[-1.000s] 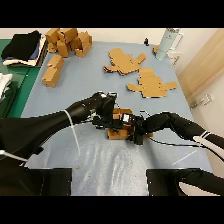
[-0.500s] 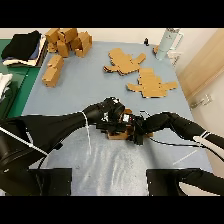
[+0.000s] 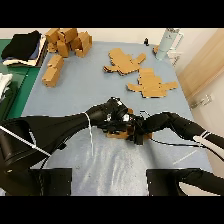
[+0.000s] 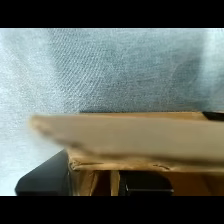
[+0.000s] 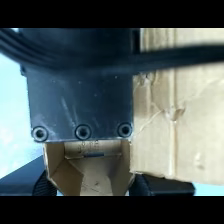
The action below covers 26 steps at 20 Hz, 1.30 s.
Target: Fold the box.
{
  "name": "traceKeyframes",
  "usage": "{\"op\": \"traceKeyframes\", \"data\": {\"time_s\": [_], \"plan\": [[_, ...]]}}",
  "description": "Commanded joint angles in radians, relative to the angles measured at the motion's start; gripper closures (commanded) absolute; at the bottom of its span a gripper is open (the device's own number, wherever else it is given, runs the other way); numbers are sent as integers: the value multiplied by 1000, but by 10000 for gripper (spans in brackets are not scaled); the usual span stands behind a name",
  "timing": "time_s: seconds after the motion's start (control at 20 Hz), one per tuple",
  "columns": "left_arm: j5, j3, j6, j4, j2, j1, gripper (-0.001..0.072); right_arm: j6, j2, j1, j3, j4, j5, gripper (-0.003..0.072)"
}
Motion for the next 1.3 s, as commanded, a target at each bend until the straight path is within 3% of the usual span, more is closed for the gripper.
{"op": "traceKeyframes", "data": {"time_s": [0.0, 0.05, 0.1, 0.35, 0.4, 0.45, 0.6, 0.95, 1.0, 1.05, 1.1, 1.15, 1.2, 1.25], "plan": [[-29, 2, -3, 10, 0, -2, 690, 0, 0, 1, 0, -1, -1, 180], [-31, 2, 21, 3, 1, -1, 500, 0, 0, 1, 0, -1, -1, 181], [-35, 2, 23, -10, 3, 0, 383, 0, 0, 1, 0, -1, -1, 181], [-16, 2, 115, -101, 14, 24, 380, 0, 0, 1, 0, -1, -1, 181], [-2, 2, 133, -130, 14, 32, 338, 0, 0, 1, 0, -1, -1, 181], [10, 2, 134, -140, 14, 34, 228, 0, 0, 1, 0, -1, -1, 180], [6, 2, 138, -144, 14, 51, 227, 0, 0, 1, 0, -1, -1, 180], [-8, 2, 190, -175, 14, 90, 235, 0, 0, 1, 0, -1, -1, 181], [-10, 2, 189, -165, 14, 90, 291, 0, 0, 1, 0, -1, -1, 181], [-12, 2, 189, -164, 14, 92, 422, 0, 0, 1, 0, -1, -1, 181], [-12, 2, 189, -162, 14, 92, 485, 0, 0, 1, 0, -1, -1, 181], [-11, 2, 188, -161, 14, 93, 487, 0, 0, 1, 0, -1, -1, 181], [-11, 2, 189, -160, 14, 93, 702, 0, 0, 1, 0, -1, -1, 181], [-8, 2, 189, -158, 14, 93, 694, 0, 0, 1, 0, -1, -1, 181]]}}
